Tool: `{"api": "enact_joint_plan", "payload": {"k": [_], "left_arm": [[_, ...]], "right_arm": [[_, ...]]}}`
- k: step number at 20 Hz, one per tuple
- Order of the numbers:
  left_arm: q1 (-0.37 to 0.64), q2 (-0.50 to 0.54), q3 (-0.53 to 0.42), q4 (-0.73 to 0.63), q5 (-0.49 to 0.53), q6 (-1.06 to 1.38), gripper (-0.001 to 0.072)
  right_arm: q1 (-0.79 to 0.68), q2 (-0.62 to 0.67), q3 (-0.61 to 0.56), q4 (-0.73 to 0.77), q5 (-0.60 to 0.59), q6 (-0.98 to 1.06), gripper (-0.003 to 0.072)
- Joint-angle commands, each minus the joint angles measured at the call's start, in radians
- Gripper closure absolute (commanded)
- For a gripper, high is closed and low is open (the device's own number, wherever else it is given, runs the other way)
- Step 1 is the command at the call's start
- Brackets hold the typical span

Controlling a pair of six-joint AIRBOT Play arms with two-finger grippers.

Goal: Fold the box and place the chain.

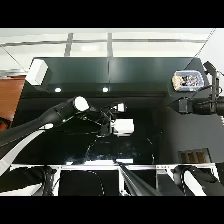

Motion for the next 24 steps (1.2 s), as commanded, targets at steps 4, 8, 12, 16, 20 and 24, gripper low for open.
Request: {"api": "enact_joint_plan", "payload": {"k": [4,8,12,16,20,24], "left_arm": [[-0.062,-0.055,0.001,0.016,0.148,-0.002,-0.0001],[-0.092,-0.046,0.005,0.018,0.217,-0.008,0.0398],[-0.008,0.058,0.008,0.13,0.16,-0.269,0.042],[0.254,0.18,0.007,0.496,-0.007,-0.706,0.0419],[0.668,0.211,0.007,0.64,-0.147,-0.97,0.0419],[1.026,0.192,0.007,0.7,-0.112,-0.97,0.0418]], "right_arm": [[0.0,0.0,0.0,0.0,-0.009,0.001,0.0673],[0.0,0.0,0.0,0.0,-0.01,0.0,0.0673],[0.0,0.0,0.0,0.0,-0.008,0.0,0.0672],[0.0,0.0,0.0,0.0,-0.01,0.0,0.0673],[0.0,0.0,0.0,0.0,-0.017,0.0,0.0673],[0.0,0.0,0.0,0.002,-0.045,0.001,0.0672]]}}
